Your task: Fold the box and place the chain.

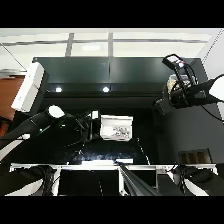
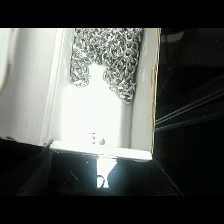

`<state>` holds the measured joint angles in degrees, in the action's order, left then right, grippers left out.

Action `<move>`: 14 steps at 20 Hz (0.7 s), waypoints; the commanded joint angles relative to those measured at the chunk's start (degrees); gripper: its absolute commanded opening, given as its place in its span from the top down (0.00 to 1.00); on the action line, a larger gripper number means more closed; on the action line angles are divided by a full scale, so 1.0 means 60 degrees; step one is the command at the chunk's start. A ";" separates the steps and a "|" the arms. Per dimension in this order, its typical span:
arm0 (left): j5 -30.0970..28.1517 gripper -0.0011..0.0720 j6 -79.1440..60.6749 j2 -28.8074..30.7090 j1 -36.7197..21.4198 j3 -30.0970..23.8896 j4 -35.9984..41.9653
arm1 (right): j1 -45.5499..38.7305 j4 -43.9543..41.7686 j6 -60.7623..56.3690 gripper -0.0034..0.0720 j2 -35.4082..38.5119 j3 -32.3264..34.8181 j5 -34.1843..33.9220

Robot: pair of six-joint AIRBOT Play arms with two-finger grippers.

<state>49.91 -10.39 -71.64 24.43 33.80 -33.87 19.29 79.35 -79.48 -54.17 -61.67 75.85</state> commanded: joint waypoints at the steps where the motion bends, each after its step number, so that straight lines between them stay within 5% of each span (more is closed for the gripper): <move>1: -0.0062 0.02 -0.0055 -0.0029 0.0025 0.0095 -0.0135 | 0.0000 0.0000 -0.0004 0.01 -0.0004 0.0004 -0.0011; 14: 0.0262 0.05 -0.0572 -0.0550 0.0102 0.0248 -0.0255 | 0.0000 0.0000 -0.0004 0.01 -0.0047 0.0007 -0.0197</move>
<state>51.44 -13.15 -74.61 24.99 35.24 -35.31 19.29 79.37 -79.48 -54.26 -61.67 75.40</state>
